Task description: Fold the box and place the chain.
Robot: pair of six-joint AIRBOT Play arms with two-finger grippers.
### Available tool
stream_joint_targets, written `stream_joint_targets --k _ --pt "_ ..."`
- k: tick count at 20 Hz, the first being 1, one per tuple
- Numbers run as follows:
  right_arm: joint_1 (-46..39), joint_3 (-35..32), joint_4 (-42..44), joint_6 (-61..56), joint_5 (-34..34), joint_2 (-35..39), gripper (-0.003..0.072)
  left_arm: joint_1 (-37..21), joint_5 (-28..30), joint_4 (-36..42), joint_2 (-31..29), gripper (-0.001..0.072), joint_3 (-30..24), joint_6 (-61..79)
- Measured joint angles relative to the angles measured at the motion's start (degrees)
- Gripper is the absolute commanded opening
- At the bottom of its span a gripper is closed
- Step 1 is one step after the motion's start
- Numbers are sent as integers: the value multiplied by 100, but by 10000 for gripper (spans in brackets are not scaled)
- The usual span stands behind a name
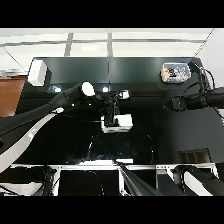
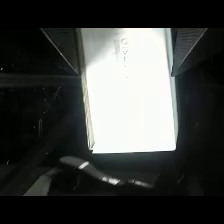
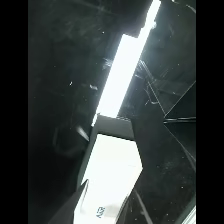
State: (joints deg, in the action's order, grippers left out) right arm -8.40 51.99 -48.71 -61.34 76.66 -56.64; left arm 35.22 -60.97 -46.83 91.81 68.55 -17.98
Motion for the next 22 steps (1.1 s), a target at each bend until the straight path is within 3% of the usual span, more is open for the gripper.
stream_joint_targets --k 11,15,22 --pt "-2 -2 0 7 -175 0 13 850 48 -2055 66 716 481 -2573" --pt "0 0 2 7 -184 0 13 901 225 -2540 85 716 610 -2889" --pt "0 -2 2 -20 -186 0 13 824 -280 -2774 98 719 992 -3010"
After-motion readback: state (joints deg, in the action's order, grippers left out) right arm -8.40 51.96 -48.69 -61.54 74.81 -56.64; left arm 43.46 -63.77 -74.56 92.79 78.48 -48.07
